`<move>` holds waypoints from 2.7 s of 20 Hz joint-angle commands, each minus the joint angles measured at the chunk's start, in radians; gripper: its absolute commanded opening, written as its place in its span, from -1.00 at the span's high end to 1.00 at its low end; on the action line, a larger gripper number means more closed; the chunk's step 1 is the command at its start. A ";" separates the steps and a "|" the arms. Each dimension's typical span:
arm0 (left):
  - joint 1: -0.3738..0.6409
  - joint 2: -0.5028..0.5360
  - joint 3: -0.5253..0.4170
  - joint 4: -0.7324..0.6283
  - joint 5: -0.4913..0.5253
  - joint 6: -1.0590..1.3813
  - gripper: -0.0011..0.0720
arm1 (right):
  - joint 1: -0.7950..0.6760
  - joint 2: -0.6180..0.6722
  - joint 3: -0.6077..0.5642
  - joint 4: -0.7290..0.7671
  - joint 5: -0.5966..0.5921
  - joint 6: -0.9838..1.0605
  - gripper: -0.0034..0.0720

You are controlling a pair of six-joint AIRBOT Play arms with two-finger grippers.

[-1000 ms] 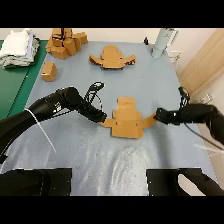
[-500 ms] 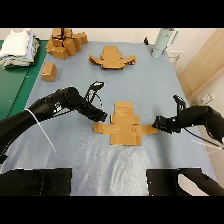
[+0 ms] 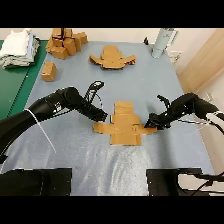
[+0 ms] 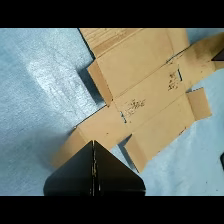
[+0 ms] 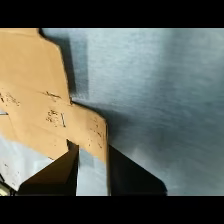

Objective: Fold the box.

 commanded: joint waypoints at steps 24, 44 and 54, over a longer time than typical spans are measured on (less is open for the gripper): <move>0.324 -0.196 0.160 -0.322 -0.219 0.228 -0.46 | 0.296 0.454 -0.406 0.234 0.447 -0.312 0.90; 0.232 -0.540 0.465 -0.455 -0.591 0.473 0.33 | 0.296 0.451 -0.406 0.230 0.458 -0.319 0.90; 0.232 -0.541 0.465 -0.474 -0.615 0.521 0.94 | 0.296 0.451 -0.406 0.224 0.457 -0.319 0.90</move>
